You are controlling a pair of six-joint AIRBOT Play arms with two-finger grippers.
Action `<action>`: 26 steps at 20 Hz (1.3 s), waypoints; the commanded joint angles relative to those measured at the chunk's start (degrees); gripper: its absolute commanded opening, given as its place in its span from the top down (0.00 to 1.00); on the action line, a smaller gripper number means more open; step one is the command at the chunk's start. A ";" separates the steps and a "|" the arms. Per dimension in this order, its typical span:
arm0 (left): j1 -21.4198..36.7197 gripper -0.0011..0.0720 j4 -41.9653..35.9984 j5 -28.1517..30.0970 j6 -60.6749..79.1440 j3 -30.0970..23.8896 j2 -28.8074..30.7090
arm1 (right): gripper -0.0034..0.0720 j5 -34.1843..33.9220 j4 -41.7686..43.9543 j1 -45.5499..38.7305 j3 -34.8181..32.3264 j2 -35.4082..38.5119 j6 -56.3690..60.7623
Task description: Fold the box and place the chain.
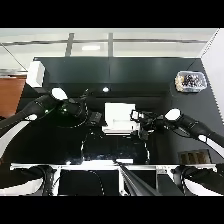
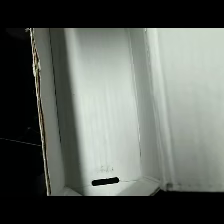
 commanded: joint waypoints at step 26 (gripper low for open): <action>-16.72 0.35 31.87 9.22 -39.10 7.50 0.02 | 0.71 0.00 0.02 0.07 -0.02 -0.02 0.00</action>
